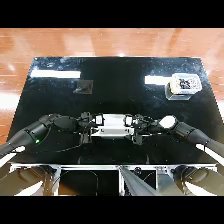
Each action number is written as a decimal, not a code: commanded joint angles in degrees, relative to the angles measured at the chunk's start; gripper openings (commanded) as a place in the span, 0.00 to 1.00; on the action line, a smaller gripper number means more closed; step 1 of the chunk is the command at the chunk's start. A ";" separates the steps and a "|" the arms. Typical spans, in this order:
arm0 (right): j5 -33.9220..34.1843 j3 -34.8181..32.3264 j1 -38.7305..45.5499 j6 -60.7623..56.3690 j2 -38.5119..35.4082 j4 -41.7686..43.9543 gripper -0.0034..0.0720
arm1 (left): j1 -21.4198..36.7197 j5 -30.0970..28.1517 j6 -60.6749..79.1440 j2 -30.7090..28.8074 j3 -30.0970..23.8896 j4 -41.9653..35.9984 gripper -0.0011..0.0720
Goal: Fold the box and place the chain.
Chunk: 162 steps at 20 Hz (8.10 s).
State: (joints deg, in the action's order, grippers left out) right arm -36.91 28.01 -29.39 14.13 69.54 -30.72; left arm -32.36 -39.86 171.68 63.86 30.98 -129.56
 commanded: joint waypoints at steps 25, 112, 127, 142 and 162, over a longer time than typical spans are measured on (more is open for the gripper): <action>0.00 0.07 -0.02 -0.02 0.02 0.04 0.86 | -5.60 9.64 -2.62 1.29 0.33 -1.92 0.37; 0.04 0.07 -0.02 -0.04 0.02 0.07 0.86 | -12.02 -7.76 -109.24 12.20 17.62 32.04 0.83; 0.02 0.07 -0.02 -0.04 0.02 0.07 0.86 | -13.60 -21.44 -113.22 20.98 28.35 37.03 0.61; 0.02 0.07 -0.02 -0.04 0.02 0.07 0.86 | -13.84 -19.89 -113.66 21.49 28.33 37.11 0.51; 0.04 0.07 -0.02 -0.04 0.02 0.07 0.86 | -14.53 -20.57 -113.66 21.46 28.33 35.82 0.48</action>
State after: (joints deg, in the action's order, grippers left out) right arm -36.80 28.01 -29.39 14.11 69.54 -30.61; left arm -46.87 -60.40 58.08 85.32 59.29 -93.86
